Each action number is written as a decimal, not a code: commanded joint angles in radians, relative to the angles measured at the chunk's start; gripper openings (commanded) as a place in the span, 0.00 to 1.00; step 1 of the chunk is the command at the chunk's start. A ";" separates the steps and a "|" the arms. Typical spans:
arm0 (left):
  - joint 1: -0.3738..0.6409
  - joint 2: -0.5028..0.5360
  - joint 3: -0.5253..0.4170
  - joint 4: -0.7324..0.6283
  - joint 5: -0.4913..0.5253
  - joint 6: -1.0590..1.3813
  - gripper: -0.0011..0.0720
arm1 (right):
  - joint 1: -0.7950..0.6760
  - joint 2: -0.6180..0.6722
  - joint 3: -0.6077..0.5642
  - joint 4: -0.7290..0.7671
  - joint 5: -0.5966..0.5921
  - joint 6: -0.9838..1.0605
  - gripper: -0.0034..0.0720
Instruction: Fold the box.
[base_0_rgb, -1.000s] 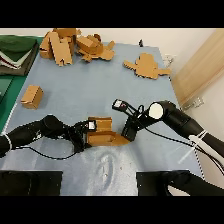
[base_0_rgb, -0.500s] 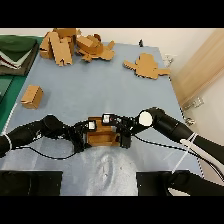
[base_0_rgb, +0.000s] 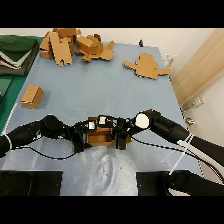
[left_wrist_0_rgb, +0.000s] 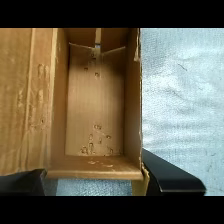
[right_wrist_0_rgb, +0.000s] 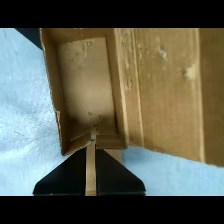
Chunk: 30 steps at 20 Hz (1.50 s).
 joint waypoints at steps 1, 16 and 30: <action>-0.001 -0.001 0.000 0.000 -0.001 -0.001 0.59 | 0.003 -0.019 0.000 0.051 -0.043 0.000 0.15; -0.001 -0.001 0.000 0.000 -0.001 -0.001 0.59 | 0.003 -0.066 0.000 0.152 -0.004 0.012 0.38; -0.001 -0.001 0.000 0.000 0.000 -0.001 0.59 | -0.285 0.323 -0.061 -0.146 0.126 0.798 0.05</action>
